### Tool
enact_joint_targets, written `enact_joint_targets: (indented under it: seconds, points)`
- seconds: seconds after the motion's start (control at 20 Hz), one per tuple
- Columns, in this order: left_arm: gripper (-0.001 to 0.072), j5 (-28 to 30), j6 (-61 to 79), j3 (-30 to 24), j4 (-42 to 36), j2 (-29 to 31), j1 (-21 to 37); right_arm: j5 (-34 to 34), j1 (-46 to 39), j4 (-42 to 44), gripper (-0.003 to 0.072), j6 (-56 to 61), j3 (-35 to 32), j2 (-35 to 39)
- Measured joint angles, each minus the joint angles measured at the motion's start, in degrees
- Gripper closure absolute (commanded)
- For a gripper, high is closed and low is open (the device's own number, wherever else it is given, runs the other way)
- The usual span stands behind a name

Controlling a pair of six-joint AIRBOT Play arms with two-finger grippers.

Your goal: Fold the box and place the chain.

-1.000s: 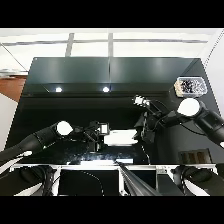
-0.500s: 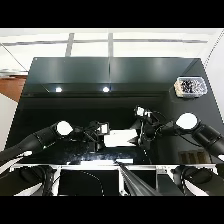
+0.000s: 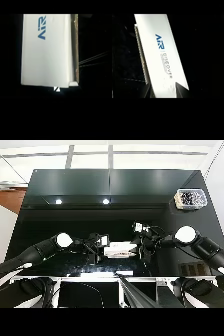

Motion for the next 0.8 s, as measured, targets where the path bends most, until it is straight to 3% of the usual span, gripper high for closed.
enact_joint_targets:
  seconds: [0.8]
  points:
    - [0.036,-0.11,0.09,0.0,0.0,0.0,-0.04,-0.28,0.07,-0.44,0.0347,2.03,0.44,0.0]
